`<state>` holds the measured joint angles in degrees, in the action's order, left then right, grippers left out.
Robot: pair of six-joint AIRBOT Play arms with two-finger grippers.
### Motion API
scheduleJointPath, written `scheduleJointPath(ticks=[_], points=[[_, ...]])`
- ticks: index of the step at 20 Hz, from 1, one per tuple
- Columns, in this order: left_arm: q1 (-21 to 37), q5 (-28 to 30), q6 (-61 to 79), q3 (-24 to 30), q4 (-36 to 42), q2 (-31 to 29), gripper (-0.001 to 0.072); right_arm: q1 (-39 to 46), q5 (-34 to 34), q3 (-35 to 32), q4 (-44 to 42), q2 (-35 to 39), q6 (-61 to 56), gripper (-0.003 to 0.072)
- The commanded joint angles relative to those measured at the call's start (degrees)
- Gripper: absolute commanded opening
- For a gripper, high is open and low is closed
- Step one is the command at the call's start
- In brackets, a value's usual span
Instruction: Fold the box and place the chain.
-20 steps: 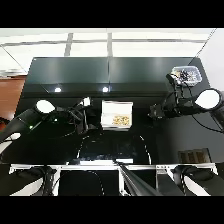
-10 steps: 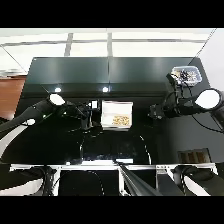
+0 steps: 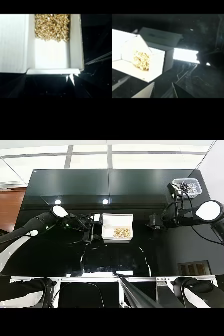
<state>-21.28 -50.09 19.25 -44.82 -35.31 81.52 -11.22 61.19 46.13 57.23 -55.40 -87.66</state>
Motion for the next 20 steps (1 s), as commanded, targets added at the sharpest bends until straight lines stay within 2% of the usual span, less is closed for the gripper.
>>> scheduleJointPath(ticks=[1,9,14,20], points=[[-0.9,0.0,0.0,-0.1,0.0,0.2,0.0711,0.0,-0.7,0.0,-0.2,0.0,0.0,0.027],[-1.1,-1.2,-2.1,0.0,0.0,0.2,0.0711,0.0,-1.7,0.0,-0.2,0.0,0.0,0.027],[-1.1,-1.5,-5.8,0.1,-2.6,0.2,0.0711,0.0,-1.7,0.0,-0.2,0.0,0.0,0.027],[-1.4,-1.6,-6.4,0.1,4.4,0.2,0.0711,0.0,-1.9,0.0,-0.2,0.0,0.0,0.027]])
